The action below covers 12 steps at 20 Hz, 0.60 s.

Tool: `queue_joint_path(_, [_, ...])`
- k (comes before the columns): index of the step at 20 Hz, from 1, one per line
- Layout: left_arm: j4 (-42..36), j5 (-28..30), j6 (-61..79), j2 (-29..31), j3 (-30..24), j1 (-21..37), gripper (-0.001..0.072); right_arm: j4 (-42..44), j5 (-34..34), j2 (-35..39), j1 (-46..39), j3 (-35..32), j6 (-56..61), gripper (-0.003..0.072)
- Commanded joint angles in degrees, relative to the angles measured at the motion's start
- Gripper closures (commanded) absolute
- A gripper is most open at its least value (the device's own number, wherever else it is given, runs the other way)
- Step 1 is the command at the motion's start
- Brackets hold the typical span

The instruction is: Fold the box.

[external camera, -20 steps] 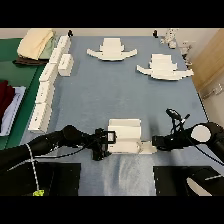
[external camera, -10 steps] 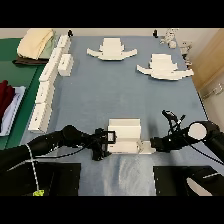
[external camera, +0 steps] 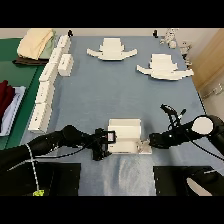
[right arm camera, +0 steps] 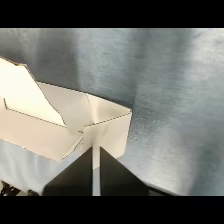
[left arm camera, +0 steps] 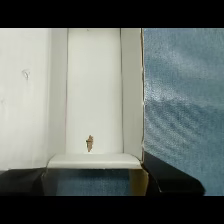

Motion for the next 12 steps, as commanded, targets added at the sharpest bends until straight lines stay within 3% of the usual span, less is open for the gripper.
queue_joint_path(1, [0.04,0.0,0.02,-0.02,0.0,0.02,0.0257,-9.66,1.22,0.02,-0.02,0.39,2.89,0.0685])
queue_joint_path(3, [0.04,0.0,0.02,-0.02,0.0,0.02,0.0257,-13.97,1.2,-0.02,-0.02,-0.04,4.2,0.0685])
queue_joint_path(6, [0.04,0.0,0.02,-0.02,0.0,0.02,0.0257,-12.66,-0.66,-1.11,-0.02,-2.34,4.17,0.0685])
queue_joint_path(12, [0.04,0.0,0.0,-0.02,0.0,0.02,0.0257,-0.7,-7.69,-1.9,-0.02,-7.1,-0.09,0.0685])
